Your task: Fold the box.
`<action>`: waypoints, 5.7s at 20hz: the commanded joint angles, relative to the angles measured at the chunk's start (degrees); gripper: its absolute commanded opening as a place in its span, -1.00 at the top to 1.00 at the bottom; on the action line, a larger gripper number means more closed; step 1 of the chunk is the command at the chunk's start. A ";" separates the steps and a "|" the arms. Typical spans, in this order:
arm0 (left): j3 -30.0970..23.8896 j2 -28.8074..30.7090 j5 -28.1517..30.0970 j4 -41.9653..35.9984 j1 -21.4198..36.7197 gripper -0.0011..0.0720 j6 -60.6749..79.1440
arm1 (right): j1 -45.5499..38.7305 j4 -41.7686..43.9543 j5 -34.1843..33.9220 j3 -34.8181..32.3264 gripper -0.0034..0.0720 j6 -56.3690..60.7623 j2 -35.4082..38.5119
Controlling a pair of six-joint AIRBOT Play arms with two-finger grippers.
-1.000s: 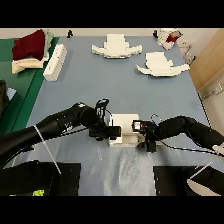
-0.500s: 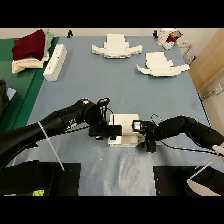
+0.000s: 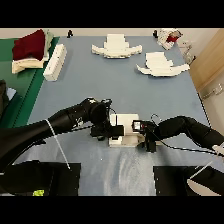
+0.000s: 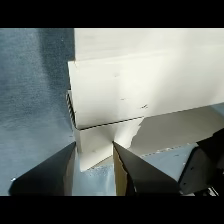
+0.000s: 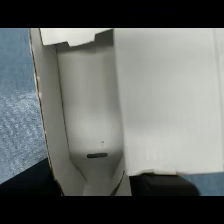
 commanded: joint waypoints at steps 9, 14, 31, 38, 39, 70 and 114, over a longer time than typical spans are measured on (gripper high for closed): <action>6.62 -5.81 -6.56 10.47 -6.34 -0.01 -12.44 | 0.07 0.02 -0.02 -0.02 -0.40 0.02 -0.04; 8.94 -5.86 -7.02 16.37 -6.36 -0.01 -16.44 | 0.07 0.02 -0.02 -0.02 -0.40 0.02 -0.04; 12.81 -15.54 -6.58 20.28 -9.99 0.00 -18.03 | 0.07 0.04 -0.02 -0.02 -0.40 0.02 -0.04; 13.60 -15.54 -11.72 22.08 -10.29 0.94 -17.88 | 0.07 0.02 -0.02 -0.02 -0.40 0.02 -0.04; 13.60 -15.54 -11.78 22.08 -10.29 0.94 -17.88 | 0.07 0.02 -0.02 -0.02 -0.40 0.02 -0.04; 17.59 2.43 -26.82 22.10 -11.10 0.94 0.52 | 0.07 0.02 -0.02 -0.02 -0.40 0.02 -0.04; -28.55 11.23 23.10 -41.29 16.92 -0.88 139.29 | 0.07 0.02 -0.02 -0.02 -0.40 0.02 -0.04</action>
